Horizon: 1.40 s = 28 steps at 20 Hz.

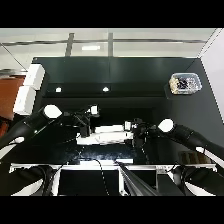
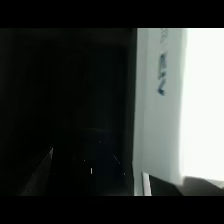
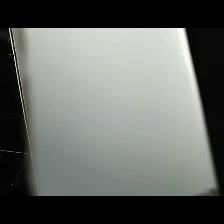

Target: Fold the box and place the chain.

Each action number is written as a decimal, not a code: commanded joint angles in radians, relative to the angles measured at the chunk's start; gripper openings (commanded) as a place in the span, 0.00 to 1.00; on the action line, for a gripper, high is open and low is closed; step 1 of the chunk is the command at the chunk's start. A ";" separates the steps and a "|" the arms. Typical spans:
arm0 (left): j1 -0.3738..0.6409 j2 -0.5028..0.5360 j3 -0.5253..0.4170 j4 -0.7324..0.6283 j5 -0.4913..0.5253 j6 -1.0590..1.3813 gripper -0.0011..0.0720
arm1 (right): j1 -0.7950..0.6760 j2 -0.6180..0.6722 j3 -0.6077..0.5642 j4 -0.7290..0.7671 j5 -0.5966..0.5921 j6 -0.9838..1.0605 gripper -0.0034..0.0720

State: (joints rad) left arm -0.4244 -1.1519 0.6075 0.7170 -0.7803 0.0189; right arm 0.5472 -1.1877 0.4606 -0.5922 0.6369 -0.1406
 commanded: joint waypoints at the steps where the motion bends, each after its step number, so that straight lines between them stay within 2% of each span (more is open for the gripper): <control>1: 0.035 0.093 0.001 0.120 -0.051 -0.142 0.99 | 0.000 0.000 0.000 0.014 -0.035 0.026 0.55; 5: 0.075 0.221 0.001 0.303 -0.146 -0.383 0.99 | 0.000 0.000 0.000 0.012 -0.036 0.028 0.55; 8: 0.096 0.284 0.001 0.319 -0.280 -0.591 0.96 | 0.000 0.000 0.000 0.012 -0.036 0.028 0.55; 9: 0.096 0.293 0.001 0.313 -0.323 -0.676 0.91 | 0.000 0.000 0.000 0.012 -0.036 0.028 0.55; 10: 0.096 0.293 0.001 0.282 -0.365 -0.752 0.70 | 0.000 0.000 0.000 0.012 -0.036 0.028 0.55; 11: 0.096 0.291 0.001 0.245 -0.407 -0.796 0.41 | 0.000 0.000 0.000 0.012 -0.036 0.028 0.55; 12: 0.095 0.289 0.001 0.201 -0.447 -0.801 0.05 | 0.000 0.000 0.000 0.012 -0.036 0.028 0.55; 13: 0.089 0.289 -0.001 0.152 -0.466 -0.808 0.06 | 0.000 0.000 0.000 0.012 -0.036 0.028 0.55; 15: 0.062 0.289 -0.021 0.014 -0.384 -0.808 0.06 | 0.000 0.000 0.000 0.012 -0.036 0.028 0.55; 17: 0.014 0.288 -0.053 -0.093 -0.220 -0.789 0.06 | 0.000 0.000 0.000 0.011 -0.036 0.028 0.55; 19: -0.038 0.284 -0.076 -0.109 -0.074 -0.782 0.06 | 0.000 0.000 0.000 0.012 -0.036 0.028 0.55; 25: -0.140 0.225 -0.079 -0.130 0.259 -0.781 0.06 | 0.000 0.000 0.000 0.012 -0.036 0.028 0.55; 28: -0.149 0.154 -0.079 -0.126 0.356 -0.781 0.06 | 0.000 0.000 0.000 0.012 -0.036 0.028 0.55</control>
